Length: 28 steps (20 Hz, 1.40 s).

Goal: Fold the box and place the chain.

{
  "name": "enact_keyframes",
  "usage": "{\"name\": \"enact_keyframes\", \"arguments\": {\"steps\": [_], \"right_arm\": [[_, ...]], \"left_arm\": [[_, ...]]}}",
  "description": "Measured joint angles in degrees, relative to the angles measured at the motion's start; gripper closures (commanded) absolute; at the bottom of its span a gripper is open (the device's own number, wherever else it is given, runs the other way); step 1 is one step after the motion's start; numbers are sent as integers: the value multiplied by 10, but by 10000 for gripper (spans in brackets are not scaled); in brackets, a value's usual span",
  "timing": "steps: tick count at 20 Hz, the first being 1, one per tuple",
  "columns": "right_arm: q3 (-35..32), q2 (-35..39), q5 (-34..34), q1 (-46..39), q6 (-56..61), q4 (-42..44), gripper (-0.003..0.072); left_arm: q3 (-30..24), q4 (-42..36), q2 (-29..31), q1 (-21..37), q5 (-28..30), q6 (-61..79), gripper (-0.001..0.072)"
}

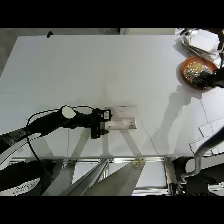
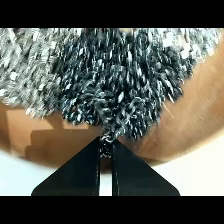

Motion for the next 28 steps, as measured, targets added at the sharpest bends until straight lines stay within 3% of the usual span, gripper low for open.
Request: {"name": "enact_keyframes", "arguments": {"steps": [6,16,21,28], "right_arm": [[0,136,81,35,-71,21,669],[0,380,219,178,-106,48,670],[-1,451,273,256,-103,98,670],[-39,499,295,436,-56,122,669]], "left_arm": [[0,0,0,0,0,0,573],[0,0,0,0,0,0,573],[0,0,0,0,0,0,573],[0,0,0,0,0,0,573]]}}
